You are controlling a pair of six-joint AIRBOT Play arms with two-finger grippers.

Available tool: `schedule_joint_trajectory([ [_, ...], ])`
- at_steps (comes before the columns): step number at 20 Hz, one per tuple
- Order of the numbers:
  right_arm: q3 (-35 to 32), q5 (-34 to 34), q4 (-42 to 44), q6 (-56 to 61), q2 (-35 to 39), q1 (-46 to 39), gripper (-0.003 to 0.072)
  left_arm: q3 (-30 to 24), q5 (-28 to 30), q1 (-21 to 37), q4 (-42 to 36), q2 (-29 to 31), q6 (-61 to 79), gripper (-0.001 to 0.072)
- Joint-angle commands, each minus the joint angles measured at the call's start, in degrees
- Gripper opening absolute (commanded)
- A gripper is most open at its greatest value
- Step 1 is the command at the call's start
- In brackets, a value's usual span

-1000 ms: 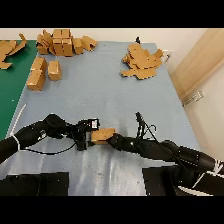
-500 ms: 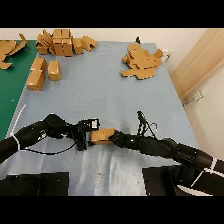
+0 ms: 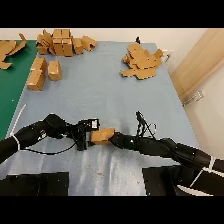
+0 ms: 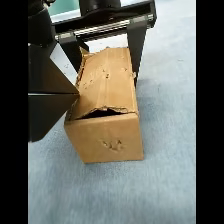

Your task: Fold the box.

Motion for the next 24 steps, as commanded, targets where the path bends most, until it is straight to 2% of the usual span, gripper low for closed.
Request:
schedule_joint_trajectory([
  [1, 0.83, -3.02, -0.63, -5.25, 3.67, -0.04, 0.0003, 0.0, 0.02, -0.02, 0.02, -0.02, 0.0, 0.0521],
  [5, 1.07, -6.91, -10.82, -6.01, 15.74, -0.59, 0.0004, 0.0, 0.02, -0.02, 0.02, -0.02, 0.0, 0.0521],
  [8, 1.07, -7.96, -18.03, -5.22, 20.39, -3.78, 0.0004, 0.0, 0.02, -0.02, 0.0, -0.02, 0.0, 0.0521],
  [13, 1.07, -10.97, -18.78, -1.99, 20.06, -9.77, 0.0005, 0.02, 0.02, -0.02, 0.02, -0.02, 0.0, 0.0521],
  [21, 1.07, -10.99, -19.37, 1.7, 19.98, -9.81, 0.0005, 0.02, 0.04, -0.04, -0.24, -0.02, -0.04, 0.0521],
  [24, 1.07, -10.71, -19.45, 2.16, 19.91, -9.81, 0.0005, 0.04, 4.44, -0.02, -0.22, 0.15, -2.99, 0.0521],
])
